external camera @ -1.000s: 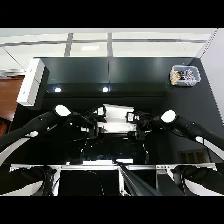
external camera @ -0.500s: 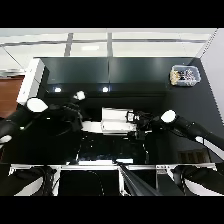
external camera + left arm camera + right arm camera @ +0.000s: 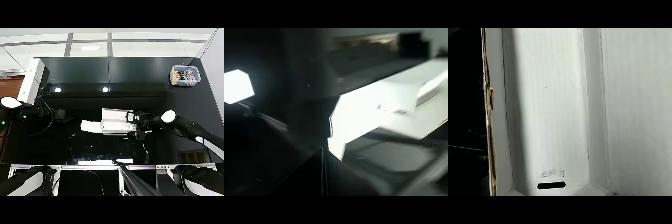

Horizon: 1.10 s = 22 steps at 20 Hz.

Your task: Fold the box and place the chain.

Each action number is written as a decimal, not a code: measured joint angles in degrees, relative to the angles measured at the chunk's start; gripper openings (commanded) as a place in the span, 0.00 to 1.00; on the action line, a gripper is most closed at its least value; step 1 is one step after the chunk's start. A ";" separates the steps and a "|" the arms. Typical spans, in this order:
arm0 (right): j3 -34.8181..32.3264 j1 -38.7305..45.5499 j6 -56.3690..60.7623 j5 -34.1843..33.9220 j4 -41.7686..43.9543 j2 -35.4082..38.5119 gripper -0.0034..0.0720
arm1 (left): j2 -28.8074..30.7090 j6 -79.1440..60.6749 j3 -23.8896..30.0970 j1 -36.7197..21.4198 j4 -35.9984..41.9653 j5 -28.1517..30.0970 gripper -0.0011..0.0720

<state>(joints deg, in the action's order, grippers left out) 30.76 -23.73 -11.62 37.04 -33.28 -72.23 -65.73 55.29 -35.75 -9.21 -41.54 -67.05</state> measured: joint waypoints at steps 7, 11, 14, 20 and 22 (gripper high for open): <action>0.00 0.00 0.00 0.02 0.00 0.00 0.28 | -5.31 8.52 2.16 -1.36 2.32 5.25 0.04; 0.00 0.00 0.00 0.00 0.00 0.00 0.28 | -9.20 9.64 2.38 1.33 1.70 4.87 0.04; 0.00 0.00 0.00 0.00 -0.02 0.00 0.28 | -11.47 9.62 2.38 4.37 1.97 4.63 0.04; 0.00 0.00 0.02 0.02 -0.02 0.00 0.28 | -13.03 6.51 2.38 8.63 7.69 5.35 0.04; 0.00 0.00 0.00 0.00 0.00 0.00 0.28 | -13.35 5.60 2.38 9.57 8.85 5.35 0.04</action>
<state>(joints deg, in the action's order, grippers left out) 30.76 -23.73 -11.62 37.04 -33.28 -72.23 -79.09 60.88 -33.36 0.36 -32.69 -61.69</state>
